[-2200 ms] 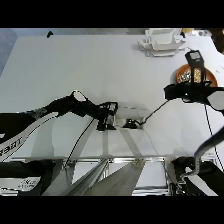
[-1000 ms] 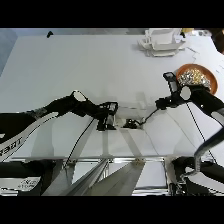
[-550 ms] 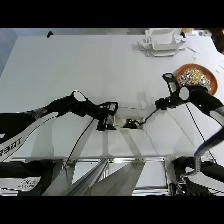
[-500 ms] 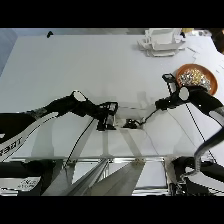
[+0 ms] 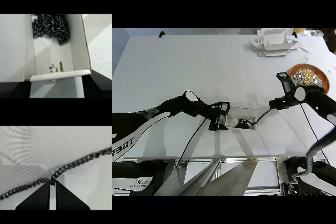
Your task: Fold the box and place the chain.
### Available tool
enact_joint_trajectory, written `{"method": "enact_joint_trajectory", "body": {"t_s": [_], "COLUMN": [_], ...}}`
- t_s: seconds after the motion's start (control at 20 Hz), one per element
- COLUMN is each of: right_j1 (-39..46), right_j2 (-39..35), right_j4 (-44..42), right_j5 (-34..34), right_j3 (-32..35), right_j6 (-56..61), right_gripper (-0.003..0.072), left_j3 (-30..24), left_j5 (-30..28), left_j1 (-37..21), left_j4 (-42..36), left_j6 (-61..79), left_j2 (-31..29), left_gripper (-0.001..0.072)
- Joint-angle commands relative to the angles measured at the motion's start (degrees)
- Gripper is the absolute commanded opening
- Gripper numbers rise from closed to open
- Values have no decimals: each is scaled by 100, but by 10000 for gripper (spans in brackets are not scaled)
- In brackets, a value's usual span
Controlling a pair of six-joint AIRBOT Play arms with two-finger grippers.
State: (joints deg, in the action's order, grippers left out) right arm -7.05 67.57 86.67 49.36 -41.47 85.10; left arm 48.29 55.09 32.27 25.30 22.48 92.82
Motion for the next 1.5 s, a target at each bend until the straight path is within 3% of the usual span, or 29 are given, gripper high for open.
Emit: {"method": "enact_joint_trajectory", "body": {"t_s": [0.0,0.35,0.55,0.85,1.15,1.45], "right_j1": [-4,-4,-4,-4,-4,-640], "right_j2": [-863,-2999,-3801,-3989,-3987,-3810], "right_j4": [-299,-1731,-2745,-4618,-5486,-5674], "right_j5": [339,1523,1993,2522,2459,1268], "right_j3": [0,0,0,0,0,2], "right_j6": [-7,-704,-1174,-1707,-2264,-2940], "right_gripper": [17,17,16,17,17,17], "left_j3": [2,2,2,2,2,2], "left_j5": [-2,-2,-2,-2,-2,-2], "left_j1": [-4,-4,-4,-4,-4,-4], "left_j4": [2,0,0,2,2,2], "left_j6": [2,2,2,2,2,2], "left_j2": [-4,-4,-4,-4,-4,-4], "left_gripper": [83,83,83,83,83,83]}}
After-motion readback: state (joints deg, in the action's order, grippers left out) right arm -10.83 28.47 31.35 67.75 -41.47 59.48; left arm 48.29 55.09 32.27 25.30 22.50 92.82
